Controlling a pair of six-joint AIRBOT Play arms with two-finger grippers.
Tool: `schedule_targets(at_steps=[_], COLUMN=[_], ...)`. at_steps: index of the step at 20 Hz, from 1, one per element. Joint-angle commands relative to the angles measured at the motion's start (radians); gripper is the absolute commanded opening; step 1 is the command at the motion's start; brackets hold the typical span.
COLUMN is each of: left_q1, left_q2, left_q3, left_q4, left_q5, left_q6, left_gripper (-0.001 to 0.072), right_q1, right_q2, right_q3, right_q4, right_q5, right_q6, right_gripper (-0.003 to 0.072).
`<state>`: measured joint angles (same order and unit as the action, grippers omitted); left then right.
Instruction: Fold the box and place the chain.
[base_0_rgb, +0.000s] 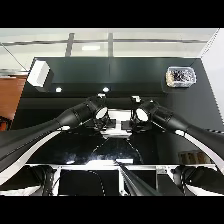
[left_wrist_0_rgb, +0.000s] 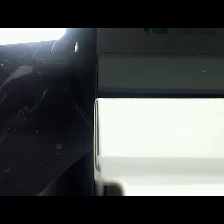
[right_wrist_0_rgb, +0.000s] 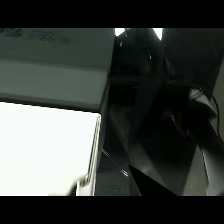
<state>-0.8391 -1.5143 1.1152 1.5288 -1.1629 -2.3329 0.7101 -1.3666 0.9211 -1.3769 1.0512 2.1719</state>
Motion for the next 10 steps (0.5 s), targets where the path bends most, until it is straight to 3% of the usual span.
schedule_targets(at_steps=[1,8,10], left_q1=[0.000,0.000,0.000], left_q2=[0.000,0.000,0.000], left_q3=[0.000,0.000,0.000], left_q4=[0.000,0.000,0.000], left_q5=[0.001,0.006,0.006], left_q6=[-0.001,-0.001,-0.002], left_gripper=[0.0027,0.0027,0.0027], right_q1=[-0.001,-0.089,-0.132], right_q2=[0.061,0.322,0.407], right_q3=[0.001,0.000,0.000], right_q4=[-0.016,-0.086,-0.225], right_q5=[-0.024,0.039,0.056], right_q6=[-0.008,-0.093,-0.093], right_gripper=[0.0386,0.0385,0.0385])
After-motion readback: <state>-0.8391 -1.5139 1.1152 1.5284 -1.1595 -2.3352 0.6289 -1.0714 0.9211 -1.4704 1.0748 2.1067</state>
